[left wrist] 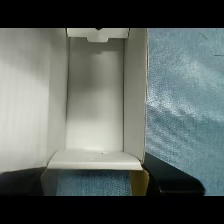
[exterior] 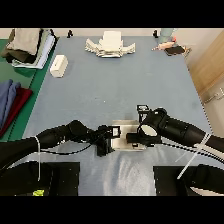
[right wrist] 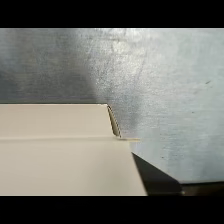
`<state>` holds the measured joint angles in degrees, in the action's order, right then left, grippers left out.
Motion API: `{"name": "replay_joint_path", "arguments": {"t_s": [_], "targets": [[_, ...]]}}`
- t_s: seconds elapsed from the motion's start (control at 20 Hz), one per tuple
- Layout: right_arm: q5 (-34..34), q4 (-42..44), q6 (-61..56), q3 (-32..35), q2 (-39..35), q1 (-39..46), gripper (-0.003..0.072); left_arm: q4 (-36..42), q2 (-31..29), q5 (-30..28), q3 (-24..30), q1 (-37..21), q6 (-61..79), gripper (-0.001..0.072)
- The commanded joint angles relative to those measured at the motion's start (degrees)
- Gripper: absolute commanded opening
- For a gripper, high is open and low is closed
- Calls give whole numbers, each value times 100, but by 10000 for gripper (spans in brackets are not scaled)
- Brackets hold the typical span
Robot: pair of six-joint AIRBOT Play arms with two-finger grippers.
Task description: Fold the box.
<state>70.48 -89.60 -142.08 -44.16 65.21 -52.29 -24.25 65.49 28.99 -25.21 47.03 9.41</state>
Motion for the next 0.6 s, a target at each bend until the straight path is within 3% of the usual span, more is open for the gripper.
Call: {"name": "replay_joint_path", "arguments": {"t_s": [0.0, 0.15, 0.25, 0.55], "targets": [[57, 116, -238, -76, 85, -68, 370, 0, 0, -2, 2, 2, 0, 520], [61, 85, -240, -76, 85, -61, 372, 0, 0, -2, 2, 2, 0, 520], [66, 15, -308, -76, 85, -61, 466, 0, 0, -2, 2, 2, 0, 520], [116, -516, -601, -74, 101, -61, 461, 0, 0, -2, 2, 2, 0, 520]]}}
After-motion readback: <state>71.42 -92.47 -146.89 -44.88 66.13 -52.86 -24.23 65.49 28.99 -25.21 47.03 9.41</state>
